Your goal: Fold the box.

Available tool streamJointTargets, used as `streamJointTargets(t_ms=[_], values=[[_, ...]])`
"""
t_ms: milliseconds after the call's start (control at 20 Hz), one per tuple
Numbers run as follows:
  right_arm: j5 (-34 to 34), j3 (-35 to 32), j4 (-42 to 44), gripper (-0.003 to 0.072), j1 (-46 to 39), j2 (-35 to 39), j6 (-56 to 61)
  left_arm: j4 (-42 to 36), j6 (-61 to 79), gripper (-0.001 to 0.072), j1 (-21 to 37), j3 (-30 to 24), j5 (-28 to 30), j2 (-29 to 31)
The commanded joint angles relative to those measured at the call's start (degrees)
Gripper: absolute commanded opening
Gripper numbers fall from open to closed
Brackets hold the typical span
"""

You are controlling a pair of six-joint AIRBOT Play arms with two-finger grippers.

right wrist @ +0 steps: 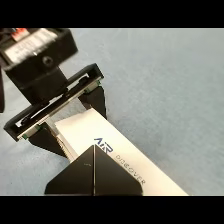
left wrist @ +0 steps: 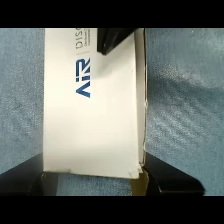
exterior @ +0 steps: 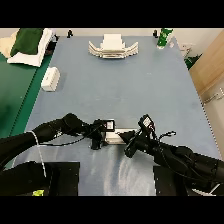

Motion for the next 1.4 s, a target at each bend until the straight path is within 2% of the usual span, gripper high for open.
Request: streamJointTargets(t_ms=[0,550,1150,1350], values=[[4.8,-1.5,0.0,0.0002,1.4,-2.3,4.2,0.0,0.0,0.0469,0.0,0.0,0.0,0.0],[5.2,-2.2,0.0,0.0002,3.3,-7.8,6.7,0.0,0.0,0.0469,0.0,0.0,0.0,0.0],[5.2,-2.7,0.0,0.0002,3.3,-7.8,8.3,0.0,0.0,0.0469,0.0,0.0,0.0,0.0],[5.4,-2.2,-0.8,0.0001,3.3,-4.4,8.0,0.0,0.0,0.0469,0.0,0.0,0.0,0.0]])
